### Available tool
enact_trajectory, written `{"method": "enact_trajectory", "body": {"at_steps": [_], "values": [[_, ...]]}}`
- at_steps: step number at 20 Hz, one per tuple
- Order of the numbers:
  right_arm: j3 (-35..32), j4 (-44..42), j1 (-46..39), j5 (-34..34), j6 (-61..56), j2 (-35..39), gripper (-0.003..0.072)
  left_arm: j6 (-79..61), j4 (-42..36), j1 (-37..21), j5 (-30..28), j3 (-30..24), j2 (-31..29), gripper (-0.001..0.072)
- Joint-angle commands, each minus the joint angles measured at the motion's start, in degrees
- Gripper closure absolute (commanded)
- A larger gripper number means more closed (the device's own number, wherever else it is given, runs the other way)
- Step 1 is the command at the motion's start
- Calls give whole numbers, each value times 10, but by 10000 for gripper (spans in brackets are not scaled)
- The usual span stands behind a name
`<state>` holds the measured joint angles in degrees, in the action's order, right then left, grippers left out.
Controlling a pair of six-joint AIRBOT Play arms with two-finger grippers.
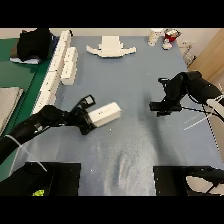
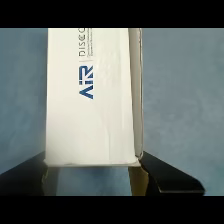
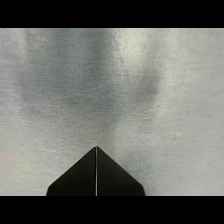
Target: Fold the box.
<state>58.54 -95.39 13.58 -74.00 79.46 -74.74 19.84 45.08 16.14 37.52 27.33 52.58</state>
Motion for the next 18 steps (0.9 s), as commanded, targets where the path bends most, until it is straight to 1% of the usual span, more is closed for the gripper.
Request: {"method": "enact_trajectory", "body": {"at_steps": [1,2,4,6,8,11,13,16,18], "values": [[1,-2,0,-2,-1,-1,682,323,224,-103,24,0,-71,190],[1,-2,0,-2,-1,-1,683,378,252,-129,30,0,-78,190],[1,-2,0,-2,-1,-1,683,413,261,-170,27,0,-81,190],[1,-2,0,-2,-1,-1,682,428,261,-185,-1,0,-69,190],[1,-3,0,-2,-1,-1,683,444,261,-187,-53,0,-40,190],[1,-2,0,-2,-1,-1,683,460,252,-182,-172,3,31,190],[1,-2,0,-2,-1,-1,683,461,252,-174,-219,18,85,190],[1,-2,0,-2,-1,-1,683,461,252,-158,-274,67,174,190],[1,-2,0,-2,-1,-1,683,462,252,-158,-280,117,226,189]]}}
